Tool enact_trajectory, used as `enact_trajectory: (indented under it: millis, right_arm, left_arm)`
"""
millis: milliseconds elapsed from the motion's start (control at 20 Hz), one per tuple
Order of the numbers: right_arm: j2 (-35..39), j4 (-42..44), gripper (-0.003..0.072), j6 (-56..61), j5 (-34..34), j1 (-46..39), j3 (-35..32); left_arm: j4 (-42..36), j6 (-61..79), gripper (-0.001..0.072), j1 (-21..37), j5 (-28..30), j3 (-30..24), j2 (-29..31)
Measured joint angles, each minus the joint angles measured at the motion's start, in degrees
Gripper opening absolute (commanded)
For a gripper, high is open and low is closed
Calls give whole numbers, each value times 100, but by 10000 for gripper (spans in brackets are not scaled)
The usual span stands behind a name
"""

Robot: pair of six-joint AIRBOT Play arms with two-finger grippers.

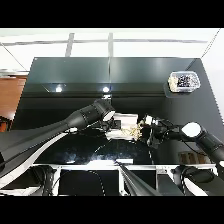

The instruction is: Fold the box and place the chain.

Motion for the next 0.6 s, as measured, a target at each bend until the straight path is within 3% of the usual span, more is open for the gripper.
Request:
enact_trajectory:
  millis: [550, 600]
  right_arm:
    - [-562, 413, 720, -1174, -413, 116, 0]
    - [-597, 428, 605, -1198, -435, 116, 0]
  left_arm:
    - [0, 0, 30, 0, -11, 0, 0]
    - [0, 0, 30, 0, -11, 0, 0]
